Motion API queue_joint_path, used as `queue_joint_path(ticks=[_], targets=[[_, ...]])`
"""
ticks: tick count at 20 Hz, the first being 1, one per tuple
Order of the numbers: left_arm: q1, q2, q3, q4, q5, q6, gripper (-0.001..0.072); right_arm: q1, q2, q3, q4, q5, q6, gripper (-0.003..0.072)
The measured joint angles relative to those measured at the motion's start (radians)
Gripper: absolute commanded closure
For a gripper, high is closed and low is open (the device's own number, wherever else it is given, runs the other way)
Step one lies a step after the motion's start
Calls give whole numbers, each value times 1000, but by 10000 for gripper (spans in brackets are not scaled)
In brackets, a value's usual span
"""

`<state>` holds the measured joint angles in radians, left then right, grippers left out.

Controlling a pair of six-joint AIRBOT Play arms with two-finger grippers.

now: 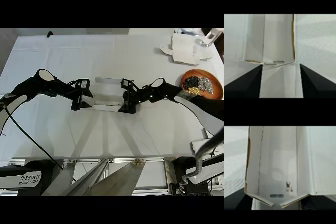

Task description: Fold the box and place the chain.

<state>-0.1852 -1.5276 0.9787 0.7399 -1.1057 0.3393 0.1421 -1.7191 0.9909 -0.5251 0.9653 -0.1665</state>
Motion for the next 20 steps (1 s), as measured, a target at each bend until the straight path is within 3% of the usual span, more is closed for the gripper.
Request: queue_joint_path(ticks=[1,3,7,8,10,11,20], targets=[[-2,-4,0,-2,5,2,226,0,0,0,0,0,0,159],[-7,-13,0,-6,14,18,328,0,0,0,0,0,0,159],[-16,-27,0,-7,42,76,341,0,0,0,0,0,1,159],[-18,-29,0,-8,56,86,377,0,0,0,0,0,1,159],[-20,-32,0,-10,95,101,556,0,0,0,0,0,0,159],[-20,-32,0,-14,102,104,573,0,0,0,0,0,0,159],[-21,-33,0,-58,93,117,573,0,0,0,0,0,-1,159]])
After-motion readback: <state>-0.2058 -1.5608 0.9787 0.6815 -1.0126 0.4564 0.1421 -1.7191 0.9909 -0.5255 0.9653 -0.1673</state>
